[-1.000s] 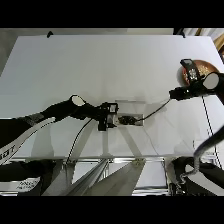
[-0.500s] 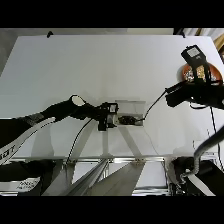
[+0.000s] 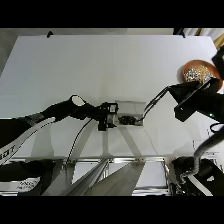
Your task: Fold the box and place the chain.
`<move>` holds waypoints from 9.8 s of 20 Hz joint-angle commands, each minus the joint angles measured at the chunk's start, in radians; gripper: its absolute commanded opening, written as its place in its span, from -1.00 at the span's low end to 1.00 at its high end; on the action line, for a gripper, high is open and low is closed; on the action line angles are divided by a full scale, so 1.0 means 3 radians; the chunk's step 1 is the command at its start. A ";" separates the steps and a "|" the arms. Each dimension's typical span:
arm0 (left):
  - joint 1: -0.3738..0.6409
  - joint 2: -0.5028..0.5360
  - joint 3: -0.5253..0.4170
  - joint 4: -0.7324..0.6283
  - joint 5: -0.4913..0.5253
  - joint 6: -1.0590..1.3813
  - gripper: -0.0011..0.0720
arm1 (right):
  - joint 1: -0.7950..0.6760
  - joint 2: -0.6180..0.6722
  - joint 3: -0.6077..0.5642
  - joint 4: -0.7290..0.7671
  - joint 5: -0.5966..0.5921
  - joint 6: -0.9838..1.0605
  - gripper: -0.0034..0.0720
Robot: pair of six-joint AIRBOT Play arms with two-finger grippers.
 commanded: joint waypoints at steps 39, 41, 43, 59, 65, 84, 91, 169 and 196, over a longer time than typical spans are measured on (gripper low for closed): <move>0.0003 0.0001 0.0003 0.0001 0.0000 0.0000 -0.27 | 0.0137 -0.1324 0.0000 0.0329 0.0726 0.0226 -0.34; 0.0003 0.0001 0.0003 0.0001 0.0000 0.0000 -0.27 | 0.0013 -0.1059 0.0000 0.0060 0.0853 0.0226 -0.34; 0.0003 0.0001 0.0003 0.0001 0.0000 0.0000 -0.27 | -0.0156 -0.0979 -0.0006 -0.0153 0.0931 0.0280 -0.46; 0.0003 0.0001 0.0003 0.0001 0.0000 0.0001 -0.27 | -0.0463 -0.2185 -0.1024 0.0122 -0.0837 0.0078 -0.18; 0.0003 0.0001 0.0003 0.0001 0.0000 0.0001 -0.27 | -0.0460 -0.2279 -0.1024 0.0399 -0.1183 -0.0086 -0.19; 0.0003 0.0001 0.0003 0.0000 0.0000 0.0001 -0.27 | -0.0460 -0.2107 -0.0999 0.0300 -0.1282 -0.0167 -0.88; 0.0003 0.0001 0.0003 0.0001 0.0000 0.0000 -0.27 | -0.0460 -0.1286 -0.0956 0.0280 -0.0819 -0.0167 -0.88; 0.0003 0.0001 0.0003 0.0001 0.0000 0.0000 -0.27 | -0.0443 -0.3086 0.1047 0.1555 0.1691 -0.2115 -0.32; 0.0003 0.0001 0.0003 0.0001 0.0000 0.0000 -0.27 | 0.0454 -0.3082 0.1047 0.0813 0.1671 -0.1893 -0.17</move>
